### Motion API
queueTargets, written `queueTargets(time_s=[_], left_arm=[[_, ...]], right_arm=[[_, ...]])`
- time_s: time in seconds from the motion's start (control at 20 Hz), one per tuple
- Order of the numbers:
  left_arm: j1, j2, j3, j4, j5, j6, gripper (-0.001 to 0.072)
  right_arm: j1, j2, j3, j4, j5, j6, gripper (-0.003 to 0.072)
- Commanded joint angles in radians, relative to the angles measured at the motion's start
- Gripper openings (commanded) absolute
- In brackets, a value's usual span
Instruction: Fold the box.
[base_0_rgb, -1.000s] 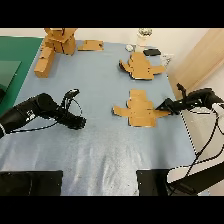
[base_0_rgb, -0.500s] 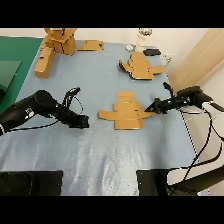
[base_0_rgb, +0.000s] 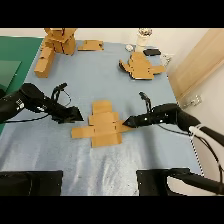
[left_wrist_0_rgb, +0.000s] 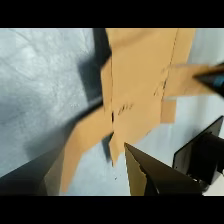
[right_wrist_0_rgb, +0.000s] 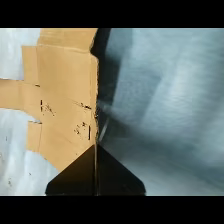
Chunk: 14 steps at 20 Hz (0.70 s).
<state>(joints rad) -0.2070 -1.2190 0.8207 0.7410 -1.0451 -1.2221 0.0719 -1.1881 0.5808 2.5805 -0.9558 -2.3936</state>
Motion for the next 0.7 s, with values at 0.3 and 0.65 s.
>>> queueTargets(time_s=[0.3,0.65], left_arm=[[0.092,-0.230,0.001,-0.280,-0.053,0.312,0.0579],[0.080,-0.321,0.002,-0.474,-0.098,0.562,0.0364]], right_arm=[[0.317,0.159,-0.105,-0.021,0.256,0.023,0.0002],[0.322,0.159,-0.105,-0.043,0.265,0.046,0.0002]])
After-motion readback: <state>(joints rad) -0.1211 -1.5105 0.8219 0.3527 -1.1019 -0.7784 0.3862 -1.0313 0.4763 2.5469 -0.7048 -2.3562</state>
